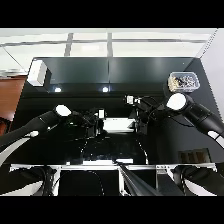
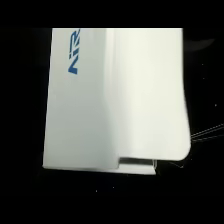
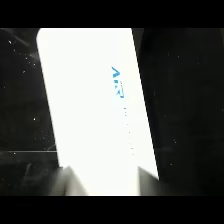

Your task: Fold the box and place the chain.

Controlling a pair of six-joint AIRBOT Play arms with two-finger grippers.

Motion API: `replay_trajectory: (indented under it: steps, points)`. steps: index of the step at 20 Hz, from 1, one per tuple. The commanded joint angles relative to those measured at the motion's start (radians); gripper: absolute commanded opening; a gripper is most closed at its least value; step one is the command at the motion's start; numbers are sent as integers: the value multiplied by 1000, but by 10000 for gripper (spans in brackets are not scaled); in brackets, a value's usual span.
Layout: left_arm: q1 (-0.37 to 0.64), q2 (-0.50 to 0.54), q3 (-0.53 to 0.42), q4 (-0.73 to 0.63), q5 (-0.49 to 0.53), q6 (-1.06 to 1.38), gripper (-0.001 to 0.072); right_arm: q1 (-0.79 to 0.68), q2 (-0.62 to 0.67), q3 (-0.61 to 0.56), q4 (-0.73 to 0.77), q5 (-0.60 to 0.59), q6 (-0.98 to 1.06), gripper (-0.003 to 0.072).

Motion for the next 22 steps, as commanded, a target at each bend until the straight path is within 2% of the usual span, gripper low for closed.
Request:
replay_trajectory:
  steps: [1, 13, 15, 20, 22]
  points:
    - [0, -1, 0, 0, 0, 2, 397, 0, 0, -6, 14, 4, 2, 234]
    - [0, -1, 0, 0, 0, 2, 397, 1, 0, -6, 2, -5, 18, 238]
    - [0, -1, 0, 0, 0, 2, 397, 1, 0, -6, 2, -19, 15, 545]
    - [0, -1, 0, 0, 0, 2, 397, 6, -1, -6, -6, -78, -12, 554]
    - [0, -1, 0, 0, 0, 2, 397, 18, -1, -6, -29, -85, -12, 525]
